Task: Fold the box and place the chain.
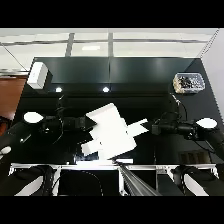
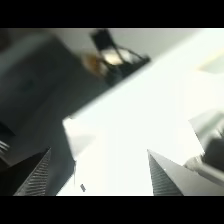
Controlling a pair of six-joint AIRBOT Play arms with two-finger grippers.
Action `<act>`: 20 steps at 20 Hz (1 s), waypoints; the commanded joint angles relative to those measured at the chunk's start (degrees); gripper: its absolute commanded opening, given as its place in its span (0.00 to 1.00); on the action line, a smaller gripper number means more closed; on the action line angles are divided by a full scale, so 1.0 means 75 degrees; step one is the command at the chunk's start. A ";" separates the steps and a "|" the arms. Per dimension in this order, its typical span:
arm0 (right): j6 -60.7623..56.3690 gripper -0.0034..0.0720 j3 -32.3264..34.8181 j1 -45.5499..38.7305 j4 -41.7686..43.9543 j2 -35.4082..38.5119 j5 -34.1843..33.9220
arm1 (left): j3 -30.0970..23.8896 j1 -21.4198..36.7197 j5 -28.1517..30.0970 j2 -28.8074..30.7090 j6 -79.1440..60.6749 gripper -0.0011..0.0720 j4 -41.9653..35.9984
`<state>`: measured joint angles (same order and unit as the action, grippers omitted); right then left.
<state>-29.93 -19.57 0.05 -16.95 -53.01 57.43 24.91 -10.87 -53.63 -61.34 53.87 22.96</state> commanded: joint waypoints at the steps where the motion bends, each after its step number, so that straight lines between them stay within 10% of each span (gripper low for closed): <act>1: 0.0035 0.06 0.0058 0.0102 0.0061 0.0032 -0.0096 | 0.0195 0.0239 -0.1384 -0.1099 -0.1591 0.97 -0.0699; 7: 0.0029 0.06 0.0055 0.0102 0.0055 0.0032 -0.0102 | 0.1311 -0.0653 -0.2017 -0.2521 -0.3019 0.92 0.0017; 12: 0.0029 0.06 0.0055 0.0102 0.0052 0.0032 -0.0096 | 0.2192 -0.0618 -0.3334 -0.3392 -0.3267 0.14 0.0950; 16: 0.0032 0.07 0.0050 0.0099 -0.0117 0.0032 -0.0128 | 0.2384 -0.0621 -0.3246 -0.3453 -0.3716 0.05 0.0970; 18: 0.0026 0.75 -0.0070 0.0044 -0.0458 0.0032 -0.0175 | 0.2477 -0.0627 -0.3104 -0.3392 -0.3722 0.05 0.1049; 20: 0.0029 0.84 -0.0522 -0.0143 -0.0860 0.0032 0.0326 | 0.2486 -0.0635 -0.2792 -0.3130 -0.3722 0.04 0.1201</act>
<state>-29.69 -20.82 0.10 -19.59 -52.82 57.12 42.81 -15.57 -76.47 -86.00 26.83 30.52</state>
